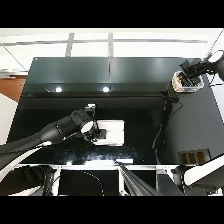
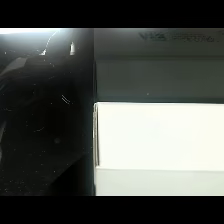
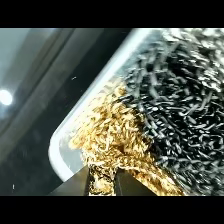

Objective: Fold the box and place the chain.

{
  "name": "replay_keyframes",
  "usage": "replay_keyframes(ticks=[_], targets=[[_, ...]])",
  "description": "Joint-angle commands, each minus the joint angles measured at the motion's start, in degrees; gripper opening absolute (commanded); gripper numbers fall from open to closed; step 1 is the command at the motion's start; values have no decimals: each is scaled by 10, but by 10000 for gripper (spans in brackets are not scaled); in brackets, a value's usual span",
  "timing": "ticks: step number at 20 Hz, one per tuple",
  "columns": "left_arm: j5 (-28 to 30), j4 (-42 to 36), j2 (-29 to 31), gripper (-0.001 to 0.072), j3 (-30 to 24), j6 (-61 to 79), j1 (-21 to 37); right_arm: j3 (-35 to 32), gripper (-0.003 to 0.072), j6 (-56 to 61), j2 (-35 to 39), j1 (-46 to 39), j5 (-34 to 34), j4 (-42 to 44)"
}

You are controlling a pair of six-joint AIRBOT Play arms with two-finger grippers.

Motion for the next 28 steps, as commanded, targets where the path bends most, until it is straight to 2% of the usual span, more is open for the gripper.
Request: replay_keyframes(ticks=[1, 6, 12, 16, 19, 23, 28], targets=[[1, 0, 0, 33, 0, 0, 1, 15, 44, -104, 29, -16, 32, 5], [1, 0, 0, 33, 0, 0, 1, 15, 44, -249, 125, -22, 56, 8], [3, 0, -1, 32, 0, 0, 1, 27, 43, -333, 285, -22, 40, 54], [3, -2, -1, 32, 0, 0, 0, 92, 43, -352, 347, -22, 83, 106], [3, 3, -1, 32, 0, 0, 1, 99, 44, -340, 394, -20, 176, 119], [4, 2, -2, 32, 0, 0, 1, 50, 43, -341, 465, 26, 223, 118], [5, 2, -2, 32, 0, 0, 1, -111, 43, -362, 553, 149, 274, 118]])
